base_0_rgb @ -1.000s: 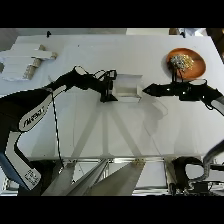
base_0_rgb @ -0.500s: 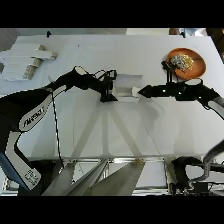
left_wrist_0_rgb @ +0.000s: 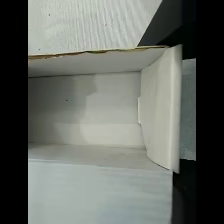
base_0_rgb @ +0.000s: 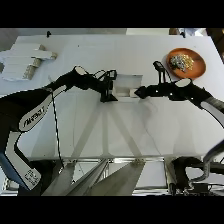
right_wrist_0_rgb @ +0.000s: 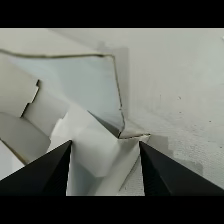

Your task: Fold the box and place the chain.

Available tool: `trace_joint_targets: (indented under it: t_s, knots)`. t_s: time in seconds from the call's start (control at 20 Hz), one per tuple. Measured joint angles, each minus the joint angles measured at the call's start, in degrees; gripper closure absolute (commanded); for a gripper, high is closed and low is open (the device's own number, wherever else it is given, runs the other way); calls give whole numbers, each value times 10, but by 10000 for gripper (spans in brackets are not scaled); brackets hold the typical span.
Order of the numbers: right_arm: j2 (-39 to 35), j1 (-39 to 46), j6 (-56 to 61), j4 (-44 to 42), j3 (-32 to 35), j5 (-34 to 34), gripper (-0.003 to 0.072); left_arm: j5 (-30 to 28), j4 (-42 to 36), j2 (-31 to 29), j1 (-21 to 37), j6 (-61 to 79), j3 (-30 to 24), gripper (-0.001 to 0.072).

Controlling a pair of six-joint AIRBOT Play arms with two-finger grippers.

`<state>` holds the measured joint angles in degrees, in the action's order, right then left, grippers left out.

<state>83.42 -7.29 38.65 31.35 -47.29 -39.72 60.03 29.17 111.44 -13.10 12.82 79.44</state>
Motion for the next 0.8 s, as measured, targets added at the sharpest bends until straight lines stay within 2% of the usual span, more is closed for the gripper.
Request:
trace_joint_targets:
  t_s: [0.25,0.5,0.8]
  knots:
    - [0,-29,149,147,-41,5,219,0,0,0,0,0,0,334]
    - [3,-61,313,321,-99,-35,223,0,0,0,0,0,0,334]
    - [24,-105,419,416,-133,-83,229,0,0,0,0,0,0,334]
